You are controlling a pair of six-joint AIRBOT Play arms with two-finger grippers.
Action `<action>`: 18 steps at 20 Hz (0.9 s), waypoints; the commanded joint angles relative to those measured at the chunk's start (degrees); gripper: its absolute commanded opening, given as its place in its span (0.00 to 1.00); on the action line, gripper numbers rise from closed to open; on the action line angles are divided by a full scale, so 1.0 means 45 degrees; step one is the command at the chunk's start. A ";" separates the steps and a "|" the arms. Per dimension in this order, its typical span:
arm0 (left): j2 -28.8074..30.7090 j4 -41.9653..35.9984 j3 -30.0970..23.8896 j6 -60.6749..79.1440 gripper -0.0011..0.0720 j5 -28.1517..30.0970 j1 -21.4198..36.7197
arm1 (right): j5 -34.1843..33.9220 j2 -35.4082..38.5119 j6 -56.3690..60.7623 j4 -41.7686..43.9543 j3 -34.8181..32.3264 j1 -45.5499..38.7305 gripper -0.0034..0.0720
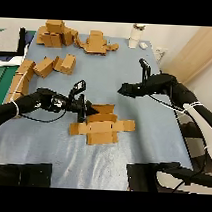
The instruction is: Fold the box.
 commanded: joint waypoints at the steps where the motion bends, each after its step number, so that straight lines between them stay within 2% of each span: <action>1: 0.0024 -0.0044 -0.0083 0.0214 0.03 0.0058 -0.0117 | 0.0015 -0.0005 0.0005 0.0005 0.0015 0.0000 0.39; 11: 0.0019 -0.0554 -0.0879 0.1428 0.03 0.0063 -0.0189 | 0.0243 -0.0005 0.0044 0.0019 0.0015 0.0024 0.39; 18: 0.0019 -0.0544 -0.0879 0.1481 0.03 0.0034 -0.0189 | 0.0238 -0.0005 0.0039 0.0019 0.0015 0.0024 0.39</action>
